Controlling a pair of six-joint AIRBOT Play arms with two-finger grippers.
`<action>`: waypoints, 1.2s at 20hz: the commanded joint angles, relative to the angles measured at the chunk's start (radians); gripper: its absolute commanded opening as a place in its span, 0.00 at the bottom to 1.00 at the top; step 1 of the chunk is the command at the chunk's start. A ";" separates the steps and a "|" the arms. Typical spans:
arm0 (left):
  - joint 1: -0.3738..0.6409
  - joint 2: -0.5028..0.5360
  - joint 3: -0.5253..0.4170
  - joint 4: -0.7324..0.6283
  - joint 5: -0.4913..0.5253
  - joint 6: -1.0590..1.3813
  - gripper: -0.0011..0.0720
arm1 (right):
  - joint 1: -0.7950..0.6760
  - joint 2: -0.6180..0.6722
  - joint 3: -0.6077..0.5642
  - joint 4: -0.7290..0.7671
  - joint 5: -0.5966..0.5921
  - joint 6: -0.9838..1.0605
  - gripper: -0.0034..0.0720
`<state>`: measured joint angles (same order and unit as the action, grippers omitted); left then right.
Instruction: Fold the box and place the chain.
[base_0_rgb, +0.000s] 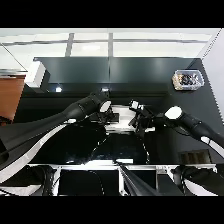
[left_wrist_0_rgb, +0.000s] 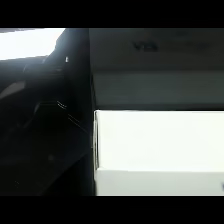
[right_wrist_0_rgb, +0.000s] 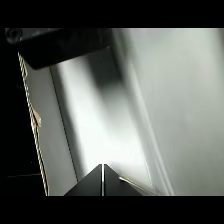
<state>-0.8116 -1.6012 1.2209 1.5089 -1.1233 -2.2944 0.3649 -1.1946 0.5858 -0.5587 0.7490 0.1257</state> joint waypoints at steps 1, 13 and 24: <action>0.004 0.000 0.000 0.001 -0.004 0.002 0.05 | -0.095 0.075 0.022 -0.012 0.146 0.206 0.06; 0.004 0.000 0.000 -0.003 -0.008 0.001 0.05 | -0.872 0.140 0.098 -0.217 0.351 0.901 0.06; 0.004 0.000 0.000 -0.002 -0.004 0.002 0.05 | -0.553 -0.122 0.060 -0.303 0.476 0.853 0.07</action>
<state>-0.8085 -1.6012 1.2209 1.5063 -1.1282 -2.2936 -0.2646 -1.2629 0.6472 -0.8280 1.2064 1.0569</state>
